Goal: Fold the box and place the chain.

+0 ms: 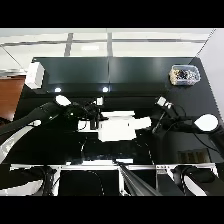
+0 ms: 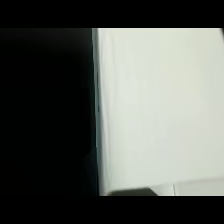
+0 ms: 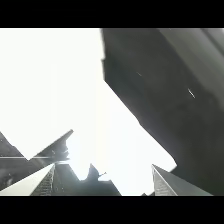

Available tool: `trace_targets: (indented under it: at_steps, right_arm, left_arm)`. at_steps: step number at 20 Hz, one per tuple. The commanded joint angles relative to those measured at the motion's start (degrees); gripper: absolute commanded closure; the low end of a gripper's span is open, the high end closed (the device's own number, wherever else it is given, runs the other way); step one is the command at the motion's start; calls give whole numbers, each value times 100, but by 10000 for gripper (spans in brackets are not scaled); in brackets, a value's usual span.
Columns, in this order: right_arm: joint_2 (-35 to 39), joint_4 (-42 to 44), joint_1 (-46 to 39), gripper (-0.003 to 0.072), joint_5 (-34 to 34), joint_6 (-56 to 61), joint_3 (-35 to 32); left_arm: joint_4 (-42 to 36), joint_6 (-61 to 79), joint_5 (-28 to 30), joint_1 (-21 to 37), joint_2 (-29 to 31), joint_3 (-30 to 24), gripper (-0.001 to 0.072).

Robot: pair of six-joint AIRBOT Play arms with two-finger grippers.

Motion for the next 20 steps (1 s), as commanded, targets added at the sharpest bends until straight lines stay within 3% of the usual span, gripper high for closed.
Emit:
trace_targets:
  at_steps: [1,5,15,20]
  right_arm:
    - [-55,20,669,-12,-507,-660,-131]
    - [-210,-800,1102,-12,-507,-673,-131]
    - [-914,-782,1679,-12,-608,-1097,-131]
    - [-1121,-372,2052,-12,-1237,-1097,-131]
  left_arm:
    - [120,13,-85,-2,-57,26,687]
    - [271,13,-94,-4,-55,59,687]
    - [396,-133,-72,-4,-57,125,687]
    - [396,-133,-72,-4,-59,125,687]
